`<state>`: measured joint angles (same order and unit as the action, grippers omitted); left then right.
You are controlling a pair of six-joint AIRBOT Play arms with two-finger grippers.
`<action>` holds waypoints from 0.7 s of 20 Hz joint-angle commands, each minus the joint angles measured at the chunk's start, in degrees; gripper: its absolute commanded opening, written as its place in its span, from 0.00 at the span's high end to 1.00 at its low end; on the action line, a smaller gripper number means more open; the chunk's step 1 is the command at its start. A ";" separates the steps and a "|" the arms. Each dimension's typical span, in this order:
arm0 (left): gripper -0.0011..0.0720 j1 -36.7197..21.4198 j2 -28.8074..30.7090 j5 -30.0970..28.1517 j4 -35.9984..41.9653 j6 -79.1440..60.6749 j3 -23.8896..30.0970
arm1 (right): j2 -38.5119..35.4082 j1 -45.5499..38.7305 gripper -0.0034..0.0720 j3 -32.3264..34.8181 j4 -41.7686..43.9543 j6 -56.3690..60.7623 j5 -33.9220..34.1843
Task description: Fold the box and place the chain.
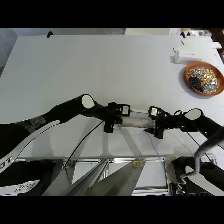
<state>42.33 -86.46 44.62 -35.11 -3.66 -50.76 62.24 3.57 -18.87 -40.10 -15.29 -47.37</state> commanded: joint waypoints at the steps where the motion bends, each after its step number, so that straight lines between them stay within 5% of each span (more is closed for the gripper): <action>1: 0.89 0.94 -0.85 -2.84 3.58 -1.31 -0.02 | -0.02 0.00 0.43 -0.04 0.02 0.00 0.00; 3: 0.87 1.14 -0.98 -4.26 3.74 -1.29 -0.02 | -0.02 0.00 0.43 -0.04 0.02 0.00 0.00; 6: 0.60 1.38 -1.79 -5.51 3.82 -1.25 -0.02 | -0.02 0.00 0.43 -0.04 0.02 0.00 0.02; 8: 0.55 1.81 -2.67 -5.88 3.82 -1.25 -0.02 | -0.02 0.00 0.43 -0.04 0.02 0.00 0.00; 10: 0.20 2.43 -3.34 -6.93 3.82 -0.98 -0.02 | -0.02 0.00 0.43 -0.04 0.02 0.00 0.00; 14: 0.17 2.78 -3.28 -7.74 4.63 0.15 -0.02 | -0.02 0.00 0.43 -0.04 0.02 0.00 0.00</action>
<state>44.84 -89.54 37.93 -30.85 -4.47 -50.81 62.24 3.55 -18.87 -40.10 -15.29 -47.37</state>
